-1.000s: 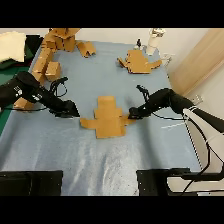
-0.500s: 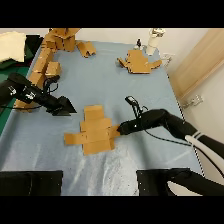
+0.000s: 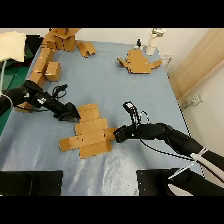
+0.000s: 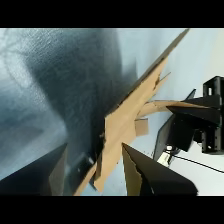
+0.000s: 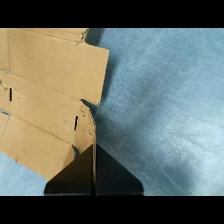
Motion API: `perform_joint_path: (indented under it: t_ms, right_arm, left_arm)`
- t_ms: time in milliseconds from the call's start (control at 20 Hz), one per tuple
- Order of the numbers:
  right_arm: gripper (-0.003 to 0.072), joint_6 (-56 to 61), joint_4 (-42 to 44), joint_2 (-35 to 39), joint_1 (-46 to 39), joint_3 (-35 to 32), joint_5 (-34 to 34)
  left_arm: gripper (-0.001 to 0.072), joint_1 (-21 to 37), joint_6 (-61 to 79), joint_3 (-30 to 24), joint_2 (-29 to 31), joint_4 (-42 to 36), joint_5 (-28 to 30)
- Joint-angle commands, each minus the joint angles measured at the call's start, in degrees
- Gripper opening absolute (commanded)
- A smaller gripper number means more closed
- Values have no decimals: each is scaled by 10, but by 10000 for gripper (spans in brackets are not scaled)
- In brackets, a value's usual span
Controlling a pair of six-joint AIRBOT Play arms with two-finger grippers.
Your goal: Fold the box.
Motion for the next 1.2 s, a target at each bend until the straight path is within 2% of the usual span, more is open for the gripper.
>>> perform_joint_path:
  t_ms: [0, 100, 250, 300, 350, 650, 1100, 1150]
  right_arm:
    - [1, 7, -3, 3, 8, -3, 11]
    - [1, 8, -6, 3, 8, -3, 11]
    - [0, 10, -9, 3, 8, -3, 11]
    - [1, 10, -11, 3, 8, -3, 11]
    - [1, 10, -13, 3, 8, -3, 11]
    - [1, 10, -16, 3, 8, -3, 13]
    - [1, 12, -17, 3, 8, -3, 13]
    - [1, 12, -17, 3, 8, -3, 13]
  left_arm:
    - [508, -33, 38, 2, -23, -36, 35]
    - [507, -43, 67, 5, -27, -76, 42]
    - [504, -45, 79, 5, -28, -84, 45]
    - [403, -45, 87, 5, -28, -86, 41]
    - [351, -45, 98, 5, -28, -89, 36]
    - [350, -45, 120, 5, -33, -88, -21]
    - [348, -45, 147, 5, -49, -122, -7]
    - [309, -45, 147, 5, -49, -122, -7]
